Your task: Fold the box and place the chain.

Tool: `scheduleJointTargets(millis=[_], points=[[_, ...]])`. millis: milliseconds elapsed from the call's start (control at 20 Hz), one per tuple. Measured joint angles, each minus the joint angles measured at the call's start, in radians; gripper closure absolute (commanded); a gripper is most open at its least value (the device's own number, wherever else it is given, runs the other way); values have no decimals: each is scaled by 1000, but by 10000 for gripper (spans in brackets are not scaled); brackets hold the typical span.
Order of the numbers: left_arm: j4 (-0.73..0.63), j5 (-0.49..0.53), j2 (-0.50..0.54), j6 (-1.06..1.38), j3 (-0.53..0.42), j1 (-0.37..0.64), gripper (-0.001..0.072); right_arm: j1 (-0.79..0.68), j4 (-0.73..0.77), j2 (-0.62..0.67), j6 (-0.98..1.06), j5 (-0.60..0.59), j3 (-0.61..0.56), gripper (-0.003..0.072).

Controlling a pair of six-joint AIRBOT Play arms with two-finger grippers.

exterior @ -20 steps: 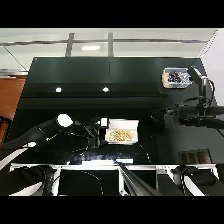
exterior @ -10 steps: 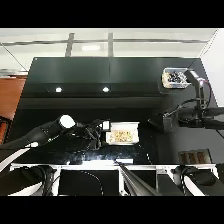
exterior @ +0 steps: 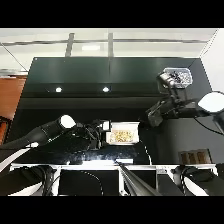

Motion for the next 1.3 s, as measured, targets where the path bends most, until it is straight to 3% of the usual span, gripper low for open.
scheduleJointTargets(millis=[250,450,1300], points=[[0,2,0,0,0,0,291,47,40,-91,-322,44,0,-28],[0,3,0,-1,0,0,291,85,45,-108,-466,44,0,-27],[0,3,0,-2,0,0,291,154,47,-122,-534,41,-65,-27]])
